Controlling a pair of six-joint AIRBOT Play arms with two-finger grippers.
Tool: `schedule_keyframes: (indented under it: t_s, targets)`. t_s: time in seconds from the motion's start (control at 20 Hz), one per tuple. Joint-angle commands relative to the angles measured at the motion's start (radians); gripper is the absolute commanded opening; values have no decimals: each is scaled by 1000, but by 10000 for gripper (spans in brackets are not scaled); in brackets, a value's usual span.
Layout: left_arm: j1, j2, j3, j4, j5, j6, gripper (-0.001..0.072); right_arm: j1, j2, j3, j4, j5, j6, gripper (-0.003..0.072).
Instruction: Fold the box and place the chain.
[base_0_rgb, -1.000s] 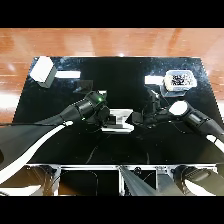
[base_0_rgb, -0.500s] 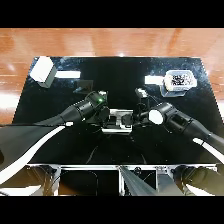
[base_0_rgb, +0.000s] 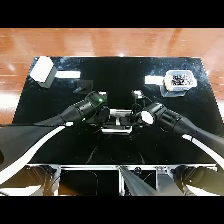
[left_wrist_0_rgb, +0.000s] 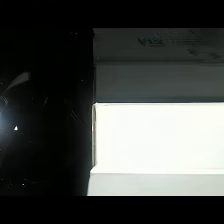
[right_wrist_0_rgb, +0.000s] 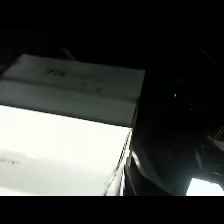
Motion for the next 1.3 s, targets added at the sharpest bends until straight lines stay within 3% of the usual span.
schedule_keyframes:
  t_s: [0.0, 0.45, 0.5, 0.55, 1.15, 1.2, 1.25]
  targets:
    - [0, -1, 0, 0, -2, 0, 19, 2, -30, 18, -27, 38, 8, 298]
    - [0, -1, 0, 0, -4, 0, 19, 4, -69, 45, -99, 105, 24, 297]
    - [0, -1, 0, 0, -3, 0, 19, 4, -74, 47, -99, 104, 23, 245]
    - [0, -1, 0, -1, -3, 0, 19, 4, -76, 47, -99, 96, -3, 125]
    - [0, -1, 0, 0, -2, 0, 19, 3, -101, 59, -99, 66, -16, 127]
    - [0, -1, 0, 0, -2, 0, 19, 3, -101, 59, -99, 66, -23, 109]
    - [0, -1, 0, 0, -2, 0, 19, 3, -101, 59, -89, 66, -42, 31]
